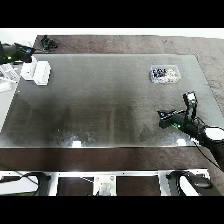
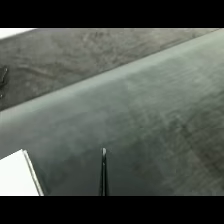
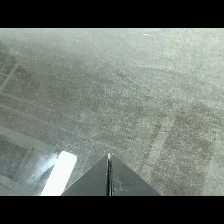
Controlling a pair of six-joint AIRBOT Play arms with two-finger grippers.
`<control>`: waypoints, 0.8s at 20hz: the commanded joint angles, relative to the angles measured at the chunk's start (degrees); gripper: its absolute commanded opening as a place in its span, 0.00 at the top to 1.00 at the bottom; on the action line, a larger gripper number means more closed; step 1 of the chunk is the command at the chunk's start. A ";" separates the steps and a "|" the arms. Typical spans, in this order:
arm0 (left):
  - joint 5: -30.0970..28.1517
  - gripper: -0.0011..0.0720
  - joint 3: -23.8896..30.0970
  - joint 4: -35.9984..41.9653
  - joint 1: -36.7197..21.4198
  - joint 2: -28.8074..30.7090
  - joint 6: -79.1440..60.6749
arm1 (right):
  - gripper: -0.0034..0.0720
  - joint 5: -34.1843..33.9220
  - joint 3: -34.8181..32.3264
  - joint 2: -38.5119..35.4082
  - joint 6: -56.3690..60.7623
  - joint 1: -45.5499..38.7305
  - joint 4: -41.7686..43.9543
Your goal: Fold the box and place the chain.
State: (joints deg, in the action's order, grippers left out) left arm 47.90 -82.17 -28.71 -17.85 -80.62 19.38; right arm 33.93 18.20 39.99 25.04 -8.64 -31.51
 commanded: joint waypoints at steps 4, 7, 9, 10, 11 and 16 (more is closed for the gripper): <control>-16.13 0.97 17.38 0.66 5.88 20.26 -1.75 | 0.95 -0.17 0.00 -0.74 0.02 0.00 0.00; -23.58 0.97 26.88 0.66 9.01 26.67 -2.43 | 0.95 -2.34 0.00 -4.46 0.02 0.02 0.00; -28.68 0.97 33.18 0.68 11.69 29.90 -2.71 | 0.95 -3.80 0.00 -8.96 0.02 0.00 -0.02; -31.71 0.97 36.39 0.70 13.60 31.39 -3.15 | 0.95 -4.48 0.00 -11.47 0.02 0.00 -0.02; -34.10 0.97 39.08 0.72 15.47 32.30 -3.08 | 0.95 -4.63 0.00 -13.75 0.02 0.00 -0.04; -47.21 0.97 51.63 3.76 27.80 38.75 -2.82 | 0.95 -4.61 -0.02 -22.16 0.02 0.00 -0.26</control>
